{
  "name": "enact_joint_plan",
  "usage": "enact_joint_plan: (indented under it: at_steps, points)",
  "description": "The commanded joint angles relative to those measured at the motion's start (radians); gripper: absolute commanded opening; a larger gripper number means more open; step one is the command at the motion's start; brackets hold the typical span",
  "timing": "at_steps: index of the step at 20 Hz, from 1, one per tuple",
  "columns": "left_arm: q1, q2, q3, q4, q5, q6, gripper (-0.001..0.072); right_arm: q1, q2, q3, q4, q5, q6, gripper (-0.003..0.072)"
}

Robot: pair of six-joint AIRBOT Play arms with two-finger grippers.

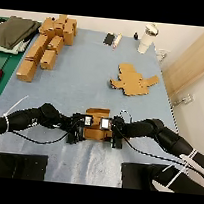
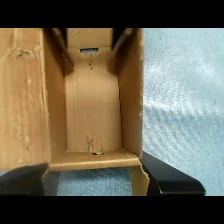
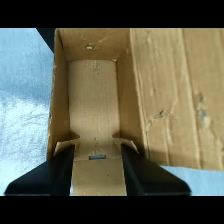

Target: Fold the box.

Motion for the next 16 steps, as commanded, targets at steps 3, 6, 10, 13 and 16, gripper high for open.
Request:
enact_joint_plan:
  at_steps: [3,6,10,13,16]
  points:
    - [0.0,0.0,0.001,0.0,0.0,0.0,0.0467,0.007,-0.007,0.0,0.011,0.003,-0.002,0.0479]
    - [0.0,0.0,0.001,0.0,0.0,0.0,0.0467,0.003,0.021,0.004,-0.06,-0.066,0.135,0.0476]
    - [0.0,0.0,0.001,0.0,0.0,0.0,0.0466,0.004,0.192,0.069,-0.274,-0.341,0.784,0.0198]
    - [0.0,0.0,0.001,0.0,0.0,0.0,0.0467,-0.006,0.344,0.091,-0.441,-0.463,1.264,0.0002]
    - [0.0,0.0,0.001,0.0,0.0,0.0,0.0466,-0.109,0.468,0.089,-0.651,-0.569,1.691,0.0001]
